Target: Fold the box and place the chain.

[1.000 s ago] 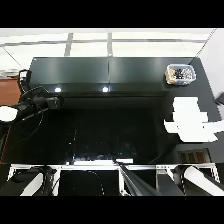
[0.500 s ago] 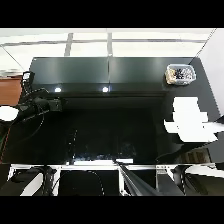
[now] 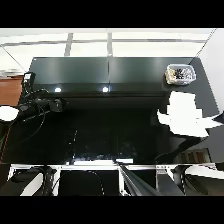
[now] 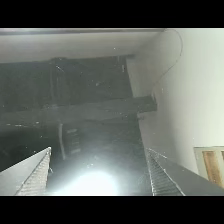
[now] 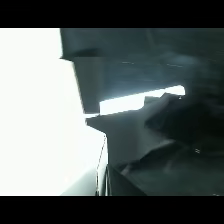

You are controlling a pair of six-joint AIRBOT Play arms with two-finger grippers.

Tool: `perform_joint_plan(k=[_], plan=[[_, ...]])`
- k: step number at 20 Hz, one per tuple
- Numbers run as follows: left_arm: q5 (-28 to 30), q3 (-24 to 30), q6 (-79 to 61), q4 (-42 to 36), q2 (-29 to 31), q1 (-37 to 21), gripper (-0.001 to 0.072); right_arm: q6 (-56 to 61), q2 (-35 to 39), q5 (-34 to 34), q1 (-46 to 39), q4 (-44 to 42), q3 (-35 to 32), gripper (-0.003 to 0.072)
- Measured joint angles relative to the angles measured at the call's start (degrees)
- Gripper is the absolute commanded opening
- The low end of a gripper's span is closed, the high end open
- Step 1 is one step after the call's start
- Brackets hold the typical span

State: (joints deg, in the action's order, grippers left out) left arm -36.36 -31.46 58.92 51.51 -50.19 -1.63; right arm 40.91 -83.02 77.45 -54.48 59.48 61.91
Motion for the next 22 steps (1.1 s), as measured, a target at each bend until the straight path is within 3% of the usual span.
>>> perform_joint_plan(k=[6, 13, 17, 22], plan=[[-0.7, 0.0, 0.0, -2.0, 0.0, 1.8, 0.0712, -0.5, 11.3, -1.6, 12.7, -15.1, -14.0, 0.0018], [0.3, -0.7, 0.0, -6.3, -3.0, 10.3, 0.0711, -0.6, 19.0, -12.2, 34.0, -29.3, -30.3, 0.0018], [-5.9, -6.9, 0.0, -13.4, -13.1, 12.5, 0.0712, -0.6, 19.8, -21.4, 46.0, -33.6, -34.3, 0.0018], [-19.5, -18.3, 1.3, -18.9, -30.2, 13.3, 0.0712, -0.4, 20.1, -27.4, 54.6, -35.3, -35.6, 0.0019]])
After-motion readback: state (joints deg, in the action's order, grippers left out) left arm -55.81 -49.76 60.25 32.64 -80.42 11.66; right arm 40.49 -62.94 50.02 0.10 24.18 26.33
